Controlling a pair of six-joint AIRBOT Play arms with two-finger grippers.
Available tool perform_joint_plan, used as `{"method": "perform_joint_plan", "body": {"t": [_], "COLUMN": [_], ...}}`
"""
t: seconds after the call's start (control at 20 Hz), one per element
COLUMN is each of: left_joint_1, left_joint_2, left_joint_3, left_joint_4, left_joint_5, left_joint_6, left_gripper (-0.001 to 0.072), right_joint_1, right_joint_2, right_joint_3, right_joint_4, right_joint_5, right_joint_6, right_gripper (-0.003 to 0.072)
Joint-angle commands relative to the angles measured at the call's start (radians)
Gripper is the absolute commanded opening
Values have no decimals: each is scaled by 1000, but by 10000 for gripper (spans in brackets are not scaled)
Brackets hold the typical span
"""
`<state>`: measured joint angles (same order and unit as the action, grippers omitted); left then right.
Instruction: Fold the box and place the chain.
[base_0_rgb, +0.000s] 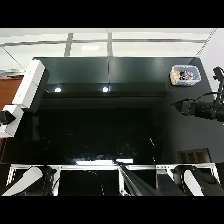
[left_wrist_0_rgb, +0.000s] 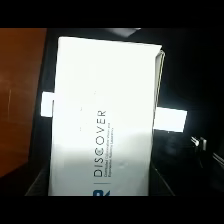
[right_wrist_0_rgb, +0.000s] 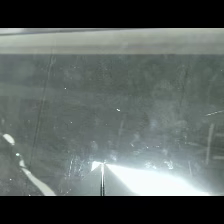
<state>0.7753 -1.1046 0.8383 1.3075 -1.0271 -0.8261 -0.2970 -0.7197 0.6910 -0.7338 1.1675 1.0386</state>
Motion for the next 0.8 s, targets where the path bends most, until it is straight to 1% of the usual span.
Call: {"method": "perform_joint_plan", "body": {"t": [0.0, 0.05, 0.1, 0.15, 0.2, 0.3, 0.4, 0.45, 0.5, 0.55, 0.6, 0.65, 0.7, 0.75], "left_joint_1": [1, 2, -2, -9, -23, -60, -108, -139, -174, -217, -267, -329, -393, -449], "left_joint_2": [-47, -58, -60, -55, -47, -24, -7, 0, 6, 19, 41, 82, 144, 210], "left_joint_3": [0, 0, 1, 7, 31, 110, 195, 230, 255, 264, 258, 226, 162, 82], "left_joint_4": [-80, -100, -133, -154, -166, -219, -384, -494, -586, -655, -678, -674, -640, -575], "left_joint_5": [90, 128, 172, 211, 229, 286, 285, 253, 192, 117, 67, 40, 59, 112], "left_joint_6": [113, 113, 113, 112, 111, 33, -60, -105, -114, -97, -93, -93, -82, -83], "left_gripper": [334, 398, 670, 715, 716, 715, 704, 566, 216, 24, 23, 22, 21, 21], "right_joint_1": [21, 35, 53, 79, 109, 193, 297, 350, 402, 443, 470, 484, 486, 478], "right_joint_2": [0, 0, 0, -1, -1, -9, -40, -68, -103, -137, -163, -177, -180, -180], "right_joint_3": [0, 0, 0, 0, 0, 1, 1, 1, 3, 6, 6, 3, -2, -3], "right_joint_4": [-1, 0, 0, 0, 5, 35, 33, 26, -1, -53, -136, -235, -366, -508], "right_joint_5": [7, 8, 5, -9, -34, -130, -243, -285, -312, -315, -308, -303, -315, -342], "right_joint_6": [29, 29, 29, 29, 31, 61, 87, 88, 88, 95, 95, 109, 195, 312], "right_gripper": [13, 13, 12, 12, 13, 13, 13, 13, 13, 13, 12, 12, 11, 11]}}
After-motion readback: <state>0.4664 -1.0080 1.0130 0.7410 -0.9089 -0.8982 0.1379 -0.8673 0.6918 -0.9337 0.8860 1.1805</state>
